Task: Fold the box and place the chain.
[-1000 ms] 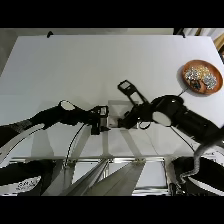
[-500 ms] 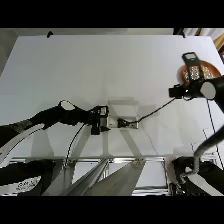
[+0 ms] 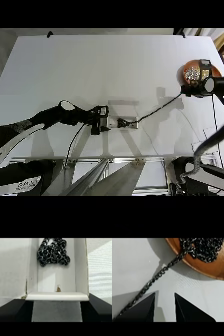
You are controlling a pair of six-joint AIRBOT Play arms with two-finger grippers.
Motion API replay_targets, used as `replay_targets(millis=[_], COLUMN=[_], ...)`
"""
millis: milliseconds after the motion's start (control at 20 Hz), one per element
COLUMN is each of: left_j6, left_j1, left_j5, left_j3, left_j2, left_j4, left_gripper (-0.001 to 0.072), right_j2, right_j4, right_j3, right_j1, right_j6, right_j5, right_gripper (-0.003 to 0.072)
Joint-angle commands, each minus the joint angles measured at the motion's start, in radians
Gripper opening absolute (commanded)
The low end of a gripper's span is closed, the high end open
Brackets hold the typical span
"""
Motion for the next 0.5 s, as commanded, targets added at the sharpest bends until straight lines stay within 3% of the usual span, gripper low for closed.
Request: replay_targets(millis=[0,300,350,450], left_j6=[0.0,0.0,0.0,0.0], left_j1=[0.001,0.001,0.001,0.001], left_j5=[0.0,0.0,0.0,0.0], left_j3=[0.0,0.0,0.0,0.0], left_j2=[0.001,0.001,0.001,0.001], left_j4=[0.0,0.0,0.0,0.0], left_gripper=[0.014,0.014,0.014,0.014], right_j2=[-0.078,-0.147,-0.154,-0.168], right_j4=[0.03,0.059,0.062,0.063], right_j3=[0.0,0.0,0.0,0.0], right_j1=[-0.017,-0.017,-0.017,-0.017], right_j6=[0.017,0.043,0.043,0.043], right_j5=[-0.139,-0.229,-0.232,-0.23], right_gripper=[0.0235,0.0213,0.0167,0.0155])
